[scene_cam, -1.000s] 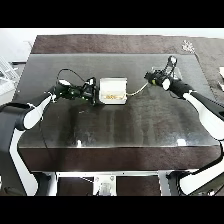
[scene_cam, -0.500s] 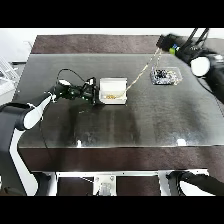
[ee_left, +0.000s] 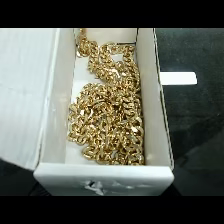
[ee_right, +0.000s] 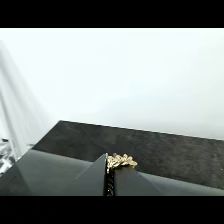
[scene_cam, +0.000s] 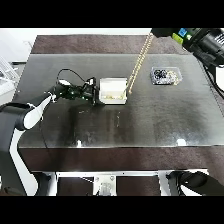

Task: Fold the box and place the chain.

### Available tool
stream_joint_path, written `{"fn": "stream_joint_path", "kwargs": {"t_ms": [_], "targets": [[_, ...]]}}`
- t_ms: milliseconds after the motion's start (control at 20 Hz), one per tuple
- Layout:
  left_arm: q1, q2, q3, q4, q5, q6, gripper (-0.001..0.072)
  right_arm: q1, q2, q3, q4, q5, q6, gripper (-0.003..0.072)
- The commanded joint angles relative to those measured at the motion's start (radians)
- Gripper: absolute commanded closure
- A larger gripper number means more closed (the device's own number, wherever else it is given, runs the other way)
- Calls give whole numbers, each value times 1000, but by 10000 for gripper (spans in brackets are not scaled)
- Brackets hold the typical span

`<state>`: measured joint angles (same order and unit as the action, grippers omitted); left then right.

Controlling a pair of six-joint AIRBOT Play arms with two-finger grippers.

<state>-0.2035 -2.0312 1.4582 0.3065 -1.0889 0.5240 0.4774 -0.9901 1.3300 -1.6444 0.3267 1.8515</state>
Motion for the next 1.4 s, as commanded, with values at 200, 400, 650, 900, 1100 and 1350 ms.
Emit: {"fn": "stream_joint_path", "kwargs": {"t_ms": [200, 400, 650, 900, 1100, 1350], "targets": [[1, 0, 0, 0, -1, 0, 179, 71, -78, 4, 6, 5, 3, 671], [1, 0, 0, 0, 0, 0, 179, 80, -147, 3, 21, 4, 3, 671], [1, 0, 0, 0, 0, 0, 179, 95, -196, 0, 33, 5, 3, 671], [1, 0, 0, 0, 0, 0, 179, 93, -203, 6, 5, -16, -5, 671], [1, 0, 0, 0, 0, 0, 179, 94, -203, 61, -25, -16, -58, 671], [1, 0, 0, 0, 0, 0, 179, 101, -203, 153, -26, 20, -182, 671]]}}
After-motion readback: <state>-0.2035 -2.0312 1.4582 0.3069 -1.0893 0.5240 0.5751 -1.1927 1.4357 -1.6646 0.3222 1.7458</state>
